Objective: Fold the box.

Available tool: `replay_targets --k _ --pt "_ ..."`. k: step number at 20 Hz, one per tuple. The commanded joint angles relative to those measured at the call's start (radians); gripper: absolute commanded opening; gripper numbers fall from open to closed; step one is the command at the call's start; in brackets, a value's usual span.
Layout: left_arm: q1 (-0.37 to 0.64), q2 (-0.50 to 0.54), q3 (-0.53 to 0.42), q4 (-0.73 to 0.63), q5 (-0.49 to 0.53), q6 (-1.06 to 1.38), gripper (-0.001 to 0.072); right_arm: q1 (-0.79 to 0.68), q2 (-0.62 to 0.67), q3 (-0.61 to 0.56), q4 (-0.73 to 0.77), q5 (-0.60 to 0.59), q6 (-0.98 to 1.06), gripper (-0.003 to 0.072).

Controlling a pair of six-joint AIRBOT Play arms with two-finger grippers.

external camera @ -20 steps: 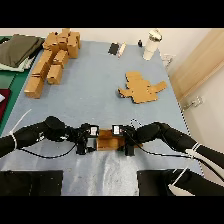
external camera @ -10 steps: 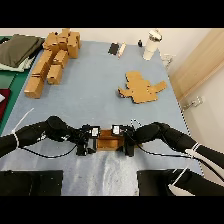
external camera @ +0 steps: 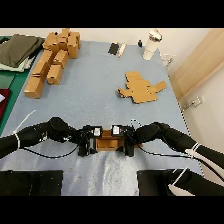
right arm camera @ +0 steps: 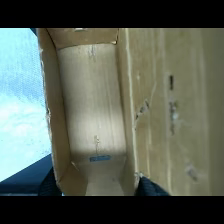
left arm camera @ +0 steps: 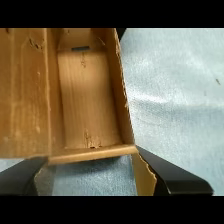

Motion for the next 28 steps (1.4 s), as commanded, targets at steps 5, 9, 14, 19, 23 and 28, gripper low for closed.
replay_targets --k 5,9,14,19,23,28 --pt "-0.017 -0.002 0.002 -0.011 0.044 -0.027 0.0691 0.0 0.0 0.0 0.0 0.001 0.0 0.0501" --pt "-0.032 -0.005 0.004 -0.003 0.05 -0.034 0.0688 0.0 0.0 0.0 0.0 0.002 0.0 0.0501" --pt "-0.042 -0.005 0.004 -0.003 0.067 -0.042 0.0467 0.0 0.0 0.0 0.0 0.001 0.0 0.0501" --pt "-0.042 -0.005 0.004 -0.004 0.066 -0.042 0.0467 0.0 0.0 0.0 0.0 0.001 0.0 0.0501" --pt "-0.042 -0.005 0.004 -0.003 0.064 -0.042 0.0467 0.0 0.0 0.0 0.0 0.001 0.0 0.0501" --pt "-0.042 -0.005 0.004 -0.004 0.064 -0.042 0.0466 0.0 0.0 0.0 0.0 0.001 0.0 0.0501"
